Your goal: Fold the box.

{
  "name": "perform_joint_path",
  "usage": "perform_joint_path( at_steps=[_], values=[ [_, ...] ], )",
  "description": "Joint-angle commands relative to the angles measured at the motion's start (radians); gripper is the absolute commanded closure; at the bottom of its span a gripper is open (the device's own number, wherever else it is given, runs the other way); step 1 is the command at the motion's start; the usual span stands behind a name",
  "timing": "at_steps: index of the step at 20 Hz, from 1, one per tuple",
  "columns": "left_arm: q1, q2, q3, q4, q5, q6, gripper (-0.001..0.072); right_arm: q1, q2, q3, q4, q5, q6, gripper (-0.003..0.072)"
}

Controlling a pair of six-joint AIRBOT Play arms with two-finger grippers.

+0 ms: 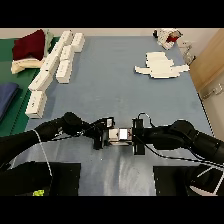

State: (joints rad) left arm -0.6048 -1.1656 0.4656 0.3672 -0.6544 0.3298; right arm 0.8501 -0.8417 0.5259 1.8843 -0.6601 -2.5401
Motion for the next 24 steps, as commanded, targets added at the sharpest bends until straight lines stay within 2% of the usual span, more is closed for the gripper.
perform_joint_path(
  at_steps=[1, 4, 6, 9, 10, 11, 16, 20, 21, 22, 23, 24],
  values=[
    [0.000, 0.000, 0.000, 0.000, -0.001, -0.001, 0.0265, 0.000, -0.005, 0.000, 0.016, -0.007, 0.000, 0.0524],
    [0.000, 0.000, 0.000, 0.000, -0.001, -0.001, 0.0265, 0.000, -0.005, 0.000, 0.017, -0.013, 0.000, 0.0517],
    [0.000, 0.000, 0.000, -0.001, -0.001, -0.001, 0.0265, 0.000, -0.005, 0.000, 0.017, -0.013, 0.000, 0.0441],
    [0.000, 0.000, 0.000, 0.000, -0.001, -0.001, 0.0265, 0.000, -0.002, 0.000, 0.020, -0.013, 0.000, 0.0416],
    [0.000, 0.000, 0.000, 0.000, -0.001, -0.001, 0.0265, 0.000, 0.002, 0.001, 0.023, -0.011, 0.000, 0.0271],
    [0.000, 0.000, 0.000, 0.000, -0.001, -0.001, 0.0265, 0.000, 0.010, 0.001, 0.024, -0.010, 0.000, 0.0245],
    [0.000, 0.000, 0.000, 0.000, -0.001, -0.001, 0.0265, -0.001, 0.067, 0.000, 0.077, -0.010, 0.006, 0.0246],
    [0.000, 0.000, 0.000, 0.000, -0.001, -0.001, 0.0265, -0.003, 0.110, -0.004, 0.163, -0.003, 0.152, 0.0254],
    [0.000, 0.000, 0.000, -0.001, -0.001, -0.001, 0.0265, -0.006, 0.117, -0.011, 0.192, 0.012, 0.174, 0.0312],
    [0.000, 0.000, 0.000, 0.000, -0.001, -0.001, 0.0265, -0.012, 0.128, -0.027, 0.230, 0.047, 0.176, 0.0481],
    [0.000, 0.000, 0.000, 0.000, -0.001, -0.001, 0.0265, -0.014, 0.140, -0.051, 0.268, 0.100, 0.176, 0.0603],
    [0.000, 0.000, 0.000, -0.001, -0.001, -0.001, 0.0265, -0.014, 0.157, -0.083, 0.298, 0.172, 0.190, 0.0677]
  ],
)
